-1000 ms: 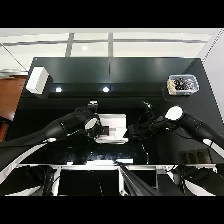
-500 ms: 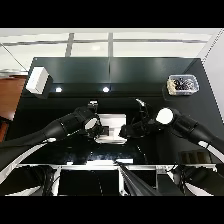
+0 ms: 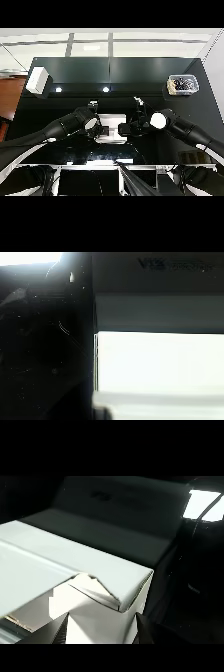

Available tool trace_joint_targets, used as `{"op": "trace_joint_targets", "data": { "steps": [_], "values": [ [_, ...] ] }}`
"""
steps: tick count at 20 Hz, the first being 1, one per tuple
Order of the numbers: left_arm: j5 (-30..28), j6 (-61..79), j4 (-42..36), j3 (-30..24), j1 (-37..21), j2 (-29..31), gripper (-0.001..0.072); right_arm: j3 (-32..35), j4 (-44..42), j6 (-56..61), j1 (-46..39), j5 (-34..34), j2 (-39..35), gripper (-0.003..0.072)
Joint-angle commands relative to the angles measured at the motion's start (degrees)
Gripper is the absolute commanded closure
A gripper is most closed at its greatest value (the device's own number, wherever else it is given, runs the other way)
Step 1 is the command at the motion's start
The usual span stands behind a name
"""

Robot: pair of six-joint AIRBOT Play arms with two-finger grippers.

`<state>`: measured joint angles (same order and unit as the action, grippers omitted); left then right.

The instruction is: Fold the box and place the chain.

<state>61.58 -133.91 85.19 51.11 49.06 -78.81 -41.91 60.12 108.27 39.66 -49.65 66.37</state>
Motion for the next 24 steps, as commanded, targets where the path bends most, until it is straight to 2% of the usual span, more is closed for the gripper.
{"op": "trace_joint_targets", "data": {
  "steps": [1, 3, 4, 11, 12, 13, 15, 19, 23, 24],
  "values": [
    [0.0, 0.0, 0.1, 0.0, 0.0, 0.0, 0.068, -0.2, 1.6, 3.3, 0.5, 0.9, 0.0, 0.0222],
    [0.0, 0.2, 0.1, 0.0, 0.0, 0.0, 0.068, -0.2, 2.8, 4.6, 0.6, 0.9, 0.0, 0.0223],
    [0.0, 0.2, 0.1, 0.0, 0.0, 0.0, 0.068, -0.3, 4.5, 5.7, 1.0, 0.8, 0.0, 0.0289],
    [0.0, 0.2, 0.1, 0.0, 0.0, 0.0, 0.068, -0.7, 11.7, 12.2, 5.4, 0.4, 0.6, 0.029],
    [0.0, 0.2, 0.1, 0.0, 0.0, 0.0, 0.068, -1.2, 11.8, 12.2, 5.8, 0.2, 1.3, 0.0291],
    [0.0, 0.2, 0.1, 0.0, 0.0, 0.0, 0.068, -2.1, 12.0, 12.2, 6.2, -0.2, 2.1, 0.0327],
    [0.2, 0.2, 0.1, 0.0, 0.0, 0.0, 0.068, -3.9, 12.5, 12.4, 6.9, -0.8, 3.9, 0.0327],
    [0.2, 0.2, 0.1, 0.0, 0.0, 0.0, 0.068, -7.3, 18.5, 16.1, 8.3, -5.4, 6.8, 0.0327],
    [0.2, 0.4, 0.0, 0.0, 0.0, 0.0, 0.068, -8.4, 20.4, 18.2, 9.9, -5.9, 8.7, 0.033],
    [0.2, 0.4, 0.0, 0.0, 0.0, 0.0, 0.068, -8.9, 20.8, 18.4, 10.3, -6.5, 9.4, 0.0386]
  ]
}}
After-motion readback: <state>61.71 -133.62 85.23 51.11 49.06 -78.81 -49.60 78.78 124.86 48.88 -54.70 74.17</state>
